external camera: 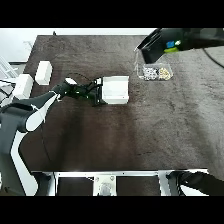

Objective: Fold the box and place the chain.

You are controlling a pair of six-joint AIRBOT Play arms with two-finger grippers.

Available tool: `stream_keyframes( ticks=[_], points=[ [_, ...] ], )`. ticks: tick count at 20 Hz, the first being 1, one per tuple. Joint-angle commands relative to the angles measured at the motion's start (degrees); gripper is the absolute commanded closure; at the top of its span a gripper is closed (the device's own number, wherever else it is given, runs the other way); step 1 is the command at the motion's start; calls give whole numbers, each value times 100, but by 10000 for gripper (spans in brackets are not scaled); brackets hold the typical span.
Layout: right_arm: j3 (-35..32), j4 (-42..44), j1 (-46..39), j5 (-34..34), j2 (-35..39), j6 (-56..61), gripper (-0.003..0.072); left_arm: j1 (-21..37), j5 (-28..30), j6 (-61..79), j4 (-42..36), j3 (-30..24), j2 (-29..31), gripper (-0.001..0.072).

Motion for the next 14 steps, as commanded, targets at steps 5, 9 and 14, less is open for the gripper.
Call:
stream_keyframes(
  ticks=[5,9,14],
  points=[
    [-1674,553,323,-1897,-24,55,678,2,2,2,-2,0,2,181],
    [-3060,820,313,-3978,-232,55,678,2,0,2,-2,0,0,181],
    [-3781,1493,313,-5278,-1213,55,679,2,2,2,0,0,2,181]
  ],
)
